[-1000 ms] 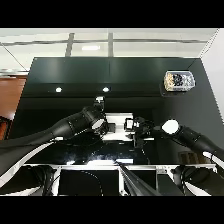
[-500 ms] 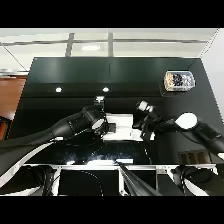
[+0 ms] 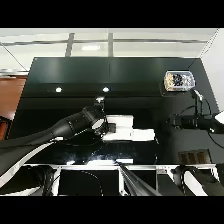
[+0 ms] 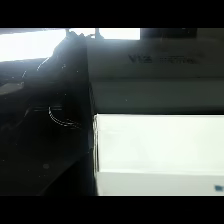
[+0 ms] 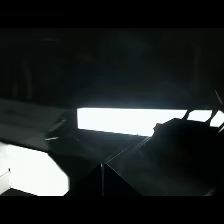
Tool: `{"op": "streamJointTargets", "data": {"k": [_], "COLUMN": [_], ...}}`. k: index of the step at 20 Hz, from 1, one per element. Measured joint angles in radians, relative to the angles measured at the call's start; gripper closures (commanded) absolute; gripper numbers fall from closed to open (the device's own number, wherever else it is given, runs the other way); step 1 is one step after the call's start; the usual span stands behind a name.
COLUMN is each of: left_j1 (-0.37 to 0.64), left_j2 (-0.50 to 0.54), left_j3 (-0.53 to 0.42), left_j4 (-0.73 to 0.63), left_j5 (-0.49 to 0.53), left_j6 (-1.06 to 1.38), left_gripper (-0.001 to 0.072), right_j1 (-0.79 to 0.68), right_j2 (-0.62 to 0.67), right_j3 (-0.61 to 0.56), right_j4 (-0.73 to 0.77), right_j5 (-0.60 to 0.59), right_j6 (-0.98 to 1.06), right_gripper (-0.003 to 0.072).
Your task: Fold the box and place the chain.
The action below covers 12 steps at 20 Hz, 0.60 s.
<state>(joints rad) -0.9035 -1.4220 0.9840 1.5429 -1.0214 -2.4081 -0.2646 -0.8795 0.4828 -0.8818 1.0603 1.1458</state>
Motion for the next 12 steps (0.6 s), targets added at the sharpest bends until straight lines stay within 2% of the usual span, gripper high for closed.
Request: {"op": "streamJointTargets", "data": {"k": [5,11,12], "left_j1": [0.0,0.0,0.0], "left_j2": [0.0,0.0,0.0], "left_j3": [0.0,0.0,0.0], "left_j4": [0.0,0.0,0.0], "left_j5": [0.0,-0.001,-0.001], "left_j6": [-0.003,-0.003,-0.002], "left_gripper": [0.0681,0.068,0.068], "right_j1": [-0.008,0.145,0.164], "right_j2": [-0.138,-0.327,-0.34], "right_j3": [-0.078,-0.086,-0.076], "right_j4": [0.103,0.315,0.341], "right_j5": [0.05,0.113,0.125], "right_j6": [0.042,-0.153,-0.182], "right_gripper": [0.0671,0.0666,0.0552]}}
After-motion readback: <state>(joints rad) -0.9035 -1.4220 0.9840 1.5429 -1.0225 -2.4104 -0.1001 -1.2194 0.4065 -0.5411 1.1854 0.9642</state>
